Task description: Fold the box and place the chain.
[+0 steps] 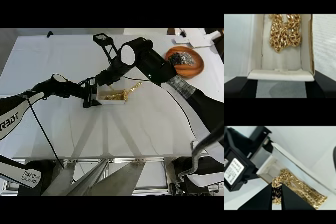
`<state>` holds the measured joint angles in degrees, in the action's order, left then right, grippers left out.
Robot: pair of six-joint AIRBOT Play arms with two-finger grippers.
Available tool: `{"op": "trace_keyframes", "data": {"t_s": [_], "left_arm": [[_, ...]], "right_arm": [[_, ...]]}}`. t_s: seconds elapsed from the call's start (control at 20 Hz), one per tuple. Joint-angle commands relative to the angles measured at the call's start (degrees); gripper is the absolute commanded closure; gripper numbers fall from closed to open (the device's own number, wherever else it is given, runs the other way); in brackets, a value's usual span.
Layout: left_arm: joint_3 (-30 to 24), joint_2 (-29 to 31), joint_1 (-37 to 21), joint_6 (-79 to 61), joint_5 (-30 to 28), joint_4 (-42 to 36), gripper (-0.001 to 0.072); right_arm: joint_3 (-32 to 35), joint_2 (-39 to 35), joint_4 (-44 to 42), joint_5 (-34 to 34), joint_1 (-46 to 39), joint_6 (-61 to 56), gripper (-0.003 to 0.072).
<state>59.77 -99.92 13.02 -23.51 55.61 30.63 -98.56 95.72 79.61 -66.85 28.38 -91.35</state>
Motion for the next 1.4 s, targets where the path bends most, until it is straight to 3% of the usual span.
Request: {"op": "trace_keyframes", "data": {"t_s": [0.0, 0.05, 0.2, 0.5, 0.75, 0.8, 0.85, 1.1, 1.35], "left_arm": [[0.02, 0.0, -0.07, 0.22, -0.11, -0.13, 0.0313], [0.02, 0.0, -0.07, 0.2, -0.11, -0.11, 0.0314], [0.02, 0.0, -0.07, 0.22, -0.11, -0.11, 0.0314], [0.02, 0.0, -0.07, 0.22, -0.11, -0.11, 0.0314], [0.02, 0.0, -0.07, 0.2, -0.11, -0.11, 0.0314], [0.02, 0.0, -0.07, 0.22, -0.11, -0.11, 0.0314], [0.02, 0.0, -0.07, 0.22, -0.11, -0.11, 0.0314], [0.02, 0.0, -0.07, 0.22, -0.09, -0.11, 0.0314], [0.02, 0.0, -0.07, 0.22, -0.11, -0.11, 0.0314]], "right_arm": [[0.02, 0.02, 3.56, -1.44, 0.04, -0.96, 0.0678], [0.02, 0.02, 3.54, -1.51, 0.04, -0.96, 0.0672], [0.02, 0.02, 3.08, -1.64, 0.04, 0.0, 0.0487], [0.02, -0.5, 2.47, -4.5, -1.18, 3.93, 0.0487], [0.02, -4.07, 2.43, -6.69, -9.35, 2.71, 0.0477], [0.02, -4.37, 2.43, -7.39, -11.47, 3.43, 0.0367], [0.02, -4.46, 2.47, -8.2, -13.55, 6.08, 0.0264], [2.34, -3.72, -0.81, -11.15, -22.43, 23.82, 0.0273], [3.87, 1.95, -14.29, -10.71, -25.59, 50.95, 0.0273]]}}
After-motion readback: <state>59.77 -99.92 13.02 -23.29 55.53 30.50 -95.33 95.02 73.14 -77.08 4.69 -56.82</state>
